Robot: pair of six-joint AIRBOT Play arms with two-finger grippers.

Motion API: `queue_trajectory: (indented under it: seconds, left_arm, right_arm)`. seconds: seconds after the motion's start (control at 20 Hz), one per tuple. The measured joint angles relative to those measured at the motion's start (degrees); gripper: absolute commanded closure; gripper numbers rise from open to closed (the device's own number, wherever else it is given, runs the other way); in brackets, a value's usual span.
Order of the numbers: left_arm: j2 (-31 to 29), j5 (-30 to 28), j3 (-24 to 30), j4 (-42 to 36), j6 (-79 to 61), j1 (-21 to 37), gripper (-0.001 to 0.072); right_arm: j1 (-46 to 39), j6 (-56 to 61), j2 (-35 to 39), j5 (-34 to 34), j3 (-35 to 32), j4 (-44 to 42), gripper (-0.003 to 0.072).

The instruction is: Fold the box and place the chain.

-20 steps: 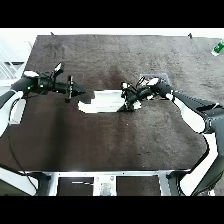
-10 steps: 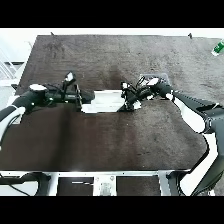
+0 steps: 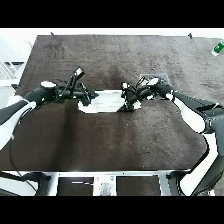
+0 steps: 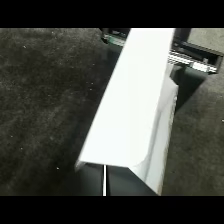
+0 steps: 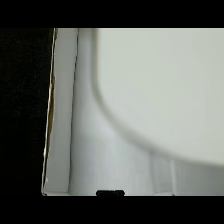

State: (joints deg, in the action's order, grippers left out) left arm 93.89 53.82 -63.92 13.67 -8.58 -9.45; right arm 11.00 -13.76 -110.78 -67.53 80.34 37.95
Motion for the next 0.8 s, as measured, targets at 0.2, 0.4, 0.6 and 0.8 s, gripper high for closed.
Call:
queue_trajectory:
  seconds: [0.2, 0.4, 0.6, 0.8]
  left_arm:
    - [3.5, -0.1, -5.9, 1.7, 2.8, -0.1, 0.0692]
    - [6.3, -1.2, -8.4, 1.9, 4.5, -0.3, 0.0691]
    - [7.8, -3.3, -9.1, 2.2, 4.9, -0.8, 0.0691]
    - [8.6, -4.3, -9.6, 2.8, 5.3, -1.3, 0.0691]
  right_arm:
    - [0.0, 0.0, 0.0, 0.0, 0.0, 0.0, 0.0252]
    - [0.0, 0.0, 0.0, 0.0, 0.0, 0.0, 0.0252]
    - [0.0, 0.0, 0.0, 0.0, 0.0, 0.0, 0.0252]
    - [0.0, 0.0, 0.0, 0.0, 0.0, 0.0, 0.0252]
